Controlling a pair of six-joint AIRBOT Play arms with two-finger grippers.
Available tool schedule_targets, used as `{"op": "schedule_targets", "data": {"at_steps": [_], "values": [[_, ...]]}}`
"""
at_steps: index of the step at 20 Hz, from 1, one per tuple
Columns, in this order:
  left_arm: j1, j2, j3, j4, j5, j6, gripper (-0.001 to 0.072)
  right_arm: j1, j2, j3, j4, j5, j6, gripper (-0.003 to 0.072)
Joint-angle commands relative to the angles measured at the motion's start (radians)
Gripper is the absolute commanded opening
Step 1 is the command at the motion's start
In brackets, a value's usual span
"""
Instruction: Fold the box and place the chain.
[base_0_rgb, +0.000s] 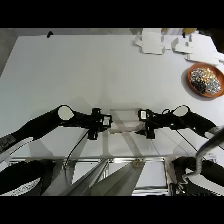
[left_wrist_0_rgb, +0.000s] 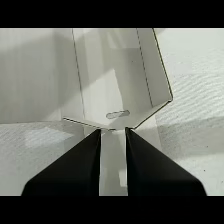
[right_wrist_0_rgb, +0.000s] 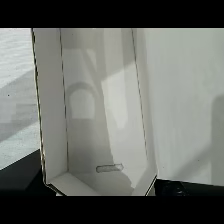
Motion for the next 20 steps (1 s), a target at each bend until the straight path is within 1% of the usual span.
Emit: {"op": "schedule_targets", "data": {"at_steps": [1,3,6,12,16,18,19,20], "values": [[-0.008,-0.001,0.001,-0.014,-0.005,-0.001,0.0157,0.000,0.000,0.000,0.002,0.000,0.003,0.0337],[-0.008,-0.001,0.001,-0.018,-0.004,-0.001,0.0157,0.000,0.000,0.000,0.002,0.000,0.004,0.0337],[-0.009,-0.002,0.001,-0.065,0.025,-0.001,0.0157,0.000,0.000,0.000,0.002,0.001,0.003,0.0337],[-0.044,-0.044,0.001,-0.119,0.051,-0.001,0.0153,0.000,0.000,0.000,0.003,0.000,0.003,0.0337],[-0.051,-0.050,0.001,-0.181,0.087,-0.001,0.0152,0.000,0.000,0.000,0.002,0.001,0.003,0.0337],[-0.051,-0.051,0.001,-0.187,0.089,-0.001,0.0155,0.000,0.000,0.000,0.002,0.001,0.003,0.0337],[-0.051,-0.055,0.001,-0.187,0.089,-0.001,0.0182,0.000,0.000,0.000,0.003,0.000,0.003,0.0337],[-0.051,-0.060,0.001,-0.187,0.094,-0.001,0.0311,0.000,0.000,0.000,0.002,0.001,0.003,0.0337]]}}
